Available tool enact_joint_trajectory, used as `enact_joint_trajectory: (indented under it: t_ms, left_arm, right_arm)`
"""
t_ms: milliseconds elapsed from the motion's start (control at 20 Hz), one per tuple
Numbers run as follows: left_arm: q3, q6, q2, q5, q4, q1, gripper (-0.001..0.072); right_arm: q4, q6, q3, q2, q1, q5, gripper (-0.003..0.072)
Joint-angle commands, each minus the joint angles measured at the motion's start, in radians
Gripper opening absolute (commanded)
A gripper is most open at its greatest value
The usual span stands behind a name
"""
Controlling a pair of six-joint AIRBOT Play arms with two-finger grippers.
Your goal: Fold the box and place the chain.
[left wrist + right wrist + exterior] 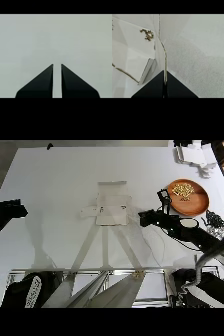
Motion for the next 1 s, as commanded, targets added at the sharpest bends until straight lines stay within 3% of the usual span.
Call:
enact_joint_trajectory:
  t_ms: [0, 150, 350, 400, 450, 500, 550, 700, 850, 950]
  left_arm:
    - [0.021, -0.044, -0.037, -0.137, -0.087, -0.020, 0.0116]
    - [0.116, -0.072, -0.177, -0.286, -0.085, -0.095, 0.0093]
    - [0.346, -0.035, -0.425, -0.370, -0.018, -0.272, 0.0099]
    - [0.417, -0.036, -0.494, -0.395, 0.028, -0.328, 0.0152]
    - [0.478, -0.036, -0.557, -0.422, 0.068, -0.381, 0.0250]
    - [0.534, -0.035, -0.616, -0.438, 0.099, -0.437, 0.0392]
    - [0.573, -0.013, -0.661, -0.437, 0.096, -0.473, 0.0470]
    - [0.724, 0.140, -0.831, -0.523, 0.031, -0.527, 0.0514]
    - [0.876, 0.369, -1.001, -0.653, -0.193, -0.513, 0.0612]
    - [0.932, 0.514, -1.088, -0.678, -0.309, -0.512, 0.0662]
  right_arm:
    - [0.000, 0.000, 0.000, 0.000, 0.001, 0.000, 0.0012]
    - [0.000, 0.000, 0.000, 0.000, 0.001, 0.000, 0.0012]
    - [0.000, 0.000, 0.000, 0.000, 0.001, 0.000, 0.0012]
    - [0.000, 0.000, 0.000, 0.000, 0.001, 0.000, 0.0012]
    - [0.000, 0.000, 0.000, 0.000, 0.001, 0.000, 0.0012]
    - [0.000, 0.000, 0.000, 0.000, 0.001, 0.000, 0.0012]
    - [0.000, 0.000, 0.000, 0.000, 0.001, 0.000, 0.0012]
    - [0.000, 0.000, 0.000, 0.000, 0.001, 0.000, 0.0012]
    - [0.000, 0.000, 0.000, 0.000, 0.001, 0.000, 0.0012]
    - [0.000, 0.000, 0.000, 0.000, 0.001, 0.000, 0.0012]
